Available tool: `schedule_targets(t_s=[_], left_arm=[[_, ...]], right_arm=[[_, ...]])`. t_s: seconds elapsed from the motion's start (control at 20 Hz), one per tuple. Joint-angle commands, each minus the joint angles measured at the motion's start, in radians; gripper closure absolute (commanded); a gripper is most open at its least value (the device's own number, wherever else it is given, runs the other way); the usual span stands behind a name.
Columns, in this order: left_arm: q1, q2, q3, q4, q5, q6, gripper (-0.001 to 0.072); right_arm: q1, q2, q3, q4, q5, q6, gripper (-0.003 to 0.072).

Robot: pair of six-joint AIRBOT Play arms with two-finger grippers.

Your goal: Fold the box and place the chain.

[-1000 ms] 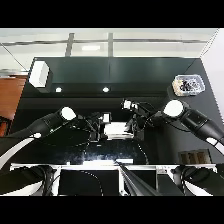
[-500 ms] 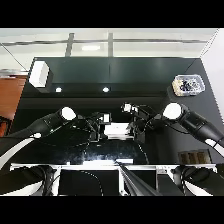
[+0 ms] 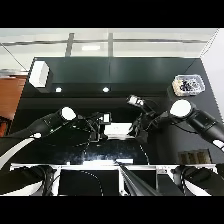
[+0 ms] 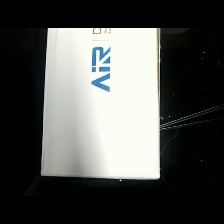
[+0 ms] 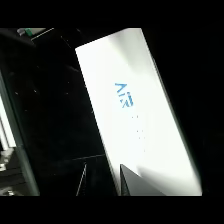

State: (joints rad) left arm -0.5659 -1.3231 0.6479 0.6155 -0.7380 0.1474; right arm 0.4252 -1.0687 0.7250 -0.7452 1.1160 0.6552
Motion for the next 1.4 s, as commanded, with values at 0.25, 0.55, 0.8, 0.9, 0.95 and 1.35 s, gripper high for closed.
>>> schedule_targets(t_s=[0.25,0.55,0.8,0.9,0.95,1.35], left_arm=[[0.0,0.0,0.001,0.0,0.002,0.002,0.0269],[0.0,0.0,0.001,0.0,0.002,0.002,0.0269],[0.0,0.0,0.001,0.0,0.002,0.002,0.0269],[0.0,0.0,0.001,0.0,0.002,0.002,0.0269],[0.0,0.0,0.001,0.0,0.002,0.002,0.0269],[0.0,0.0,0.014,0.0,0.013,-0.024,0.0266]], right_arm=[[-0.058,-0.027,-0.159,0.334,-0.107,0.345,0.0675],[-0.049,-0.115,-0.16,0.344,-0.208,0.365,0.0675],[-0.033,-0.146,-0.16,0.322,-0.208,0.367,0.0675],[-0.033,-0.145,-0.158,0.322,-0.2,0.357,0.0675],[-0.035,-0.144,-0.153,0.322,-0.186,0.352,0.0676],[-0.272,-0.002,-0.029,0.235,0.037,0.332,0.0676]])
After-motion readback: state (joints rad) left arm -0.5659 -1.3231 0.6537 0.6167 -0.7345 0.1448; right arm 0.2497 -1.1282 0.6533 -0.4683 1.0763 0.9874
